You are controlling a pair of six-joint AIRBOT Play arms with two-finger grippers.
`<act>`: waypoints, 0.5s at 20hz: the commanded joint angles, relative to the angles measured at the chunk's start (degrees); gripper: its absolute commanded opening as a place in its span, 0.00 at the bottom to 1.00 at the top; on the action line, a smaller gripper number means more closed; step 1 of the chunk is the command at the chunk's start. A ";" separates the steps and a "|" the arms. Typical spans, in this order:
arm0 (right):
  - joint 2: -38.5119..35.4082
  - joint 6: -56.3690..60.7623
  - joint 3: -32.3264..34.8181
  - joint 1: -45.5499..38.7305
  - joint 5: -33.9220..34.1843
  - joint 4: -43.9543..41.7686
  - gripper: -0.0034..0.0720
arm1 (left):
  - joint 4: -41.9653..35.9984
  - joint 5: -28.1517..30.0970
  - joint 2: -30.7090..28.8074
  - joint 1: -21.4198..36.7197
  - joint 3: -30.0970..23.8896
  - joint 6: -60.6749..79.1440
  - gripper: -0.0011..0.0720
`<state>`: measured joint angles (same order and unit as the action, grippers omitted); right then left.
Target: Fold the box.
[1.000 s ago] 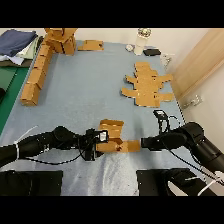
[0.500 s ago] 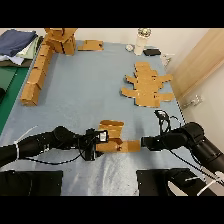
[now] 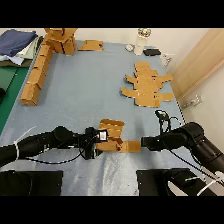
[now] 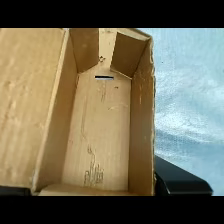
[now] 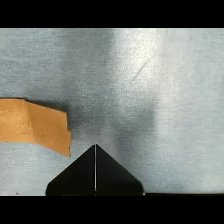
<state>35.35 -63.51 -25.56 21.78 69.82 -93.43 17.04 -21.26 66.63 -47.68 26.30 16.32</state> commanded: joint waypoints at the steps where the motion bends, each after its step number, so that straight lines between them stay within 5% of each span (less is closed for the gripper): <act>1: -0.04 0.04 0.04 0.00 0.76 0.02 0.05 | 7.13 -0.39 -0.63 0.83 0.02 -6.23 1.00; 5: -0.04 0.04 0.04 -0.02 0.74 0.28 0.05 | 15.04 -6.62 -1.77 3.13 0.04 -12.55 1.00; 10: -0.04 0.07 0.04 -0.02 0.74 0.22 0.05 | 15.13 -8.76 -1.79 3.02 0.07 -12.26 1.00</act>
<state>35.35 -63.46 -25.56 21.78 70.54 -93.32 30.55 -28.32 64.97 -44.88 26.33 4.86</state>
